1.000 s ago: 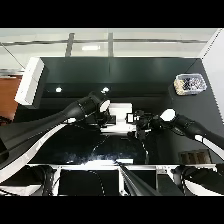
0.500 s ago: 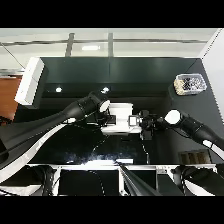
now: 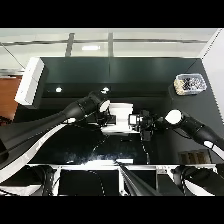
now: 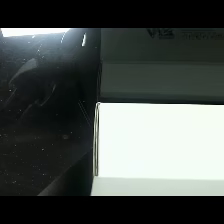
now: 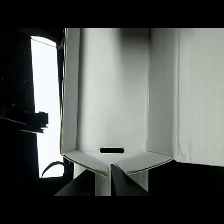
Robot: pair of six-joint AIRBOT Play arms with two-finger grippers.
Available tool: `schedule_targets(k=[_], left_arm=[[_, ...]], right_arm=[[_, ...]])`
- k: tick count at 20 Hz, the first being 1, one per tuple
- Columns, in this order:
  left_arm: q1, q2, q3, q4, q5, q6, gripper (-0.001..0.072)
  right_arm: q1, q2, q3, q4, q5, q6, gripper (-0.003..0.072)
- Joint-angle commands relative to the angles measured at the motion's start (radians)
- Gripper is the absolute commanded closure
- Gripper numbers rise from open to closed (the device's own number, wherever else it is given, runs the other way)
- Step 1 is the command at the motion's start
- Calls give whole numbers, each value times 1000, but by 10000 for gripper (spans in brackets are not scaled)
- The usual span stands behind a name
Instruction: Fold the box and place the chain.
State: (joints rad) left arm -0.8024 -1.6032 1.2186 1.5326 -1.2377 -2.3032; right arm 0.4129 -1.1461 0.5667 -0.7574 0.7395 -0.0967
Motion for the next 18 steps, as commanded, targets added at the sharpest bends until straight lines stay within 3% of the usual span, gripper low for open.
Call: schedule_targets(k=[1, 5, 18], left_arm=[[0, 1, 0, -1, -5, 0, 680], [0, 1, 0, 0, -5, 0, 680], [0, 1, 0, 0, -3, 0, 680]], right_arm=[[1, -8, 0, 65, -3, 3, 580], [2, -44, 0, 184, -18, 3, 579], [51, -50, 0, 185, -17, 4, 580]])
